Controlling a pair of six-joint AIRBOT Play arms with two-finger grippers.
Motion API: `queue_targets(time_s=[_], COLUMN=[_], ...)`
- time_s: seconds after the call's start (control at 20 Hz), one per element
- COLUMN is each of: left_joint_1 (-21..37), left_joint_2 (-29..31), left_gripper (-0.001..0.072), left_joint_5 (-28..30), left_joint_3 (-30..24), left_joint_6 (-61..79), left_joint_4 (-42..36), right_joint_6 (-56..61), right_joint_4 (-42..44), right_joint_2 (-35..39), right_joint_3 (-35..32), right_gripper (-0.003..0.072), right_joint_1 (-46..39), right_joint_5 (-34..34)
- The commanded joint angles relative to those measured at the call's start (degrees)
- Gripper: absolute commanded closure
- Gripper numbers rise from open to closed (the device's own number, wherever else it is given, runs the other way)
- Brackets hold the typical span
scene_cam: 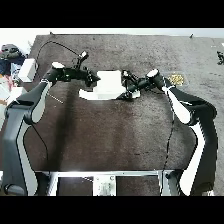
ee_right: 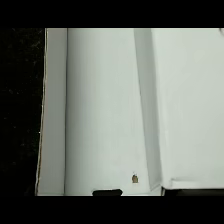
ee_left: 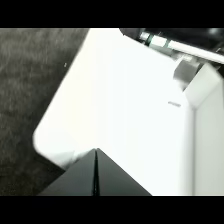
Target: Fold the box and place the chain.
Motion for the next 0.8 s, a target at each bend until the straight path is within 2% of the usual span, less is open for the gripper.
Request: queue_targets(time_s=[0.0, 0.4, 0.55, 0.65, 0.75], left_joint_1=[-0.92, -0.74, -0.37, 0.26, 0.98], left_joint_2=[0.00, 0.50, 3.21, 6.16, 8.79], left_gripper=[0.0697, 0.0699, 0.0700, 0.0699, 0.0698], left_joint_5=[1.49, 1.29, 1.68, 0.70, -2.75], left_joint_3=[-0.15, 0.31, 0.35, 0.33, 0.50], left_joint_6=[-1.97, -1.40, -1.36, -1.40, -1.44], left_joint_4=[5.14, 5.11, 5.25, 7.58, 13.11], right_joint_6=[0.00, 0.00, 0.00, 0.00, 0.00], right_joint_4=[0.00, 0.00, 0.00, 0.00, 0.00], right_joint_2=[-0.02, -0.02, -0.02, -0.02, -0.02], right_joint_3=[-0.02, -0.02, -0.02, -0.02, -0.02], right_gripper=[0.0219, 0.0219, 0.0219, 0.0219, 0.0219], right_joint_1=[0.07, 0.07, 0.07, 0.07, 0.09], right_joint_5=[0.02, 0.02, 0.04, 0.02, 0.04])
